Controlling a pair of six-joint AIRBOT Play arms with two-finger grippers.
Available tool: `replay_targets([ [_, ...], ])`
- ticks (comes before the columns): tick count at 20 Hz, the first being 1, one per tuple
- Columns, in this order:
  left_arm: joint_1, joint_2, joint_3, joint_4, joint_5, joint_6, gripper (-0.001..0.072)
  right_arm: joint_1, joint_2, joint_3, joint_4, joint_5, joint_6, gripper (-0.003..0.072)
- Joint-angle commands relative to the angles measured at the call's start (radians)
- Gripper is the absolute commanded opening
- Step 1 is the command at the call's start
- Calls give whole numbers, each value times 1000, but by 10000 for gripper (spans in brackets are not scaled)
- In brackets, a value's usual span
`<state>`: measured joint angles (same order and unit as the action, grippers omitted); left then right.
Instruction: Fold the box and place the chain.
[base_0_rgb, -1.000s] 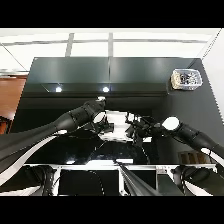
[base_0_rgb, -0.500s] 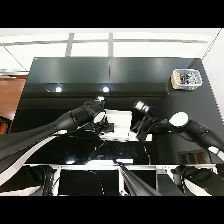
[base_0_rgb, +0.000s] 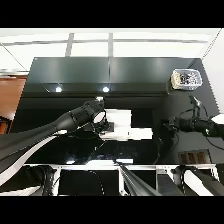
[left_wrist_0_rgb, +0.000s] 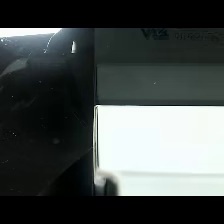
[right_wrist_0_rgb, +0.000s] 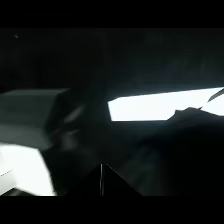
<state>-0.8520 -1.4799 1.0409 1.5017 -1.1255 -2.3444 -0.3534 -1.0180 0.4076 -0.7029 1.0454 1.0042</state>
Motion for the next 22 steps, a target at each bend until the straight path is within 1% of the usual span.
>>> replay_targets([
  [1, 0, 0, 1, 0, 2, -1, 28, 27, -83, -68, 164, 105, -31, 16],
  [3, 0, 0, 1, 1, 3, -1, 28, 129, -143, -68, 190, 143, -101, 17],
  [5, 0, 0, 1, 0, 3, -1, 28, 213, -185, -68, 224, 143, -132, 17],
  [7, 0, 0, 1, 0, 3, -1, 28, 276, -195, -68, 319, 147, -220, 18],
  [9, 0, 0, 1, 1, 3, -1, 28, 303, -195, -56, 397, 174, -278, 18],
  [11, 0, 0, 1, 1, 3, -1, 28, 302, -195, -21, 367, 185, -277, 18],
  [12, 0, 0, 1, 1, 3, -1, 28, 303, -195, -1, 336, 187, -274, 53],
  [13, 0, 0, 1, 1, 3, -1, 28, 303, -195, 11, 325, 190, -249, 272],
  [14, 0, 0, 1, 1, 3, -1, 28, 303, -195, 16, 338, 199, -221, 603],
  [15, 0, 0, 1, 1, 3, -1, 28, 305, -195, 20, 348, 212, -220, 692],
  [18, 0, 0, 1, 0, 21, -1, 28, 354, -195, 37, 368, 196, -185, 688],
  [19, 0, 0, 1, 1, 25, -1, 28, 386, -195, 45, 389, 178, -174, 577],
  [20, 0, 0, 1, 1, 25, -1, 28, 419, -195, 57, 401, 163, -174, 534],
  [22, 0, 0, 1, 0, 25, -1, 28, 494, -195, 98, 380, 117, -146, 534],
])
